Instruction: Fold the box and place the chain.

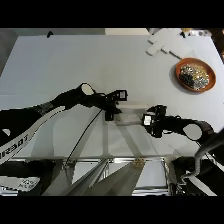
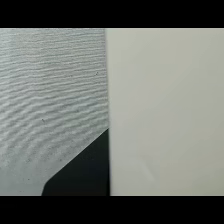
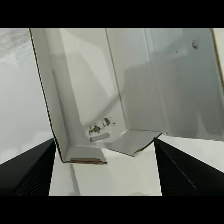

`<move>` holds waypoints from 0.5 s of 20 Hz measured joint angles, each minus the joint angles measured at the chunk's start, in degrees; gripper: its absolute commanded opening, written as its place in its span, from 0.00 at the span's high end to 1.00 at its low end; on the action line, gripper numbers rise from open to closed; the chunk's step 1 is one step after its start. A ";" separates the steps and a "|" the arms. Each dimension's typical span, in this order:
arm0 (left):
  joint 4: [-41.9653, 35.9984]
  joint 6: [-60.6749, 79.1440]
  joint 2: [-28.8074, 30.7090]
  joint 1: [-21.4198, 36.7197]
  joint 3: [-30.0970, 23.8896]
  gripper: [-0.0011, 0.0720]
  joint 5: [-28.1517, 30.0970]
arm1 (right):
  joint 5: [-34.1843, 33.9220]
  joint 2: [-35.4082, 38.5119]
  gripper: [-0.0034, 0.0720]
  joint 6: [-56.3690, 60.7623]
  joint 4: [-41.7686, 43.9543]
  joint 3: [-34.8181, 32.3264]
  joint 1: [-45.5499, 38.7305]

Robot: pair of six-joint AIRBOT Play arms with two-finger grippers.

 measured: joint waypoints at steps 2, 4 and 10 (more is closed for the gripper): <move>0.00 0.00 0.00 0.00 0.00 0.97 0.11 | -0.46 -1.38 0.07 -3.04 3.78 0.11 -2.01; 0.00 0.00 0.00 0.00 0.00 0.97 0.13 | -0.59 -2.23 0.07 -5.51 7.30 0.15 -3.91; 0.00 0.00 0.00 0.00 0.00 0.97 0.07 | 1.25 -6.08 0.07 -13.07 15.58 0.22 -8.48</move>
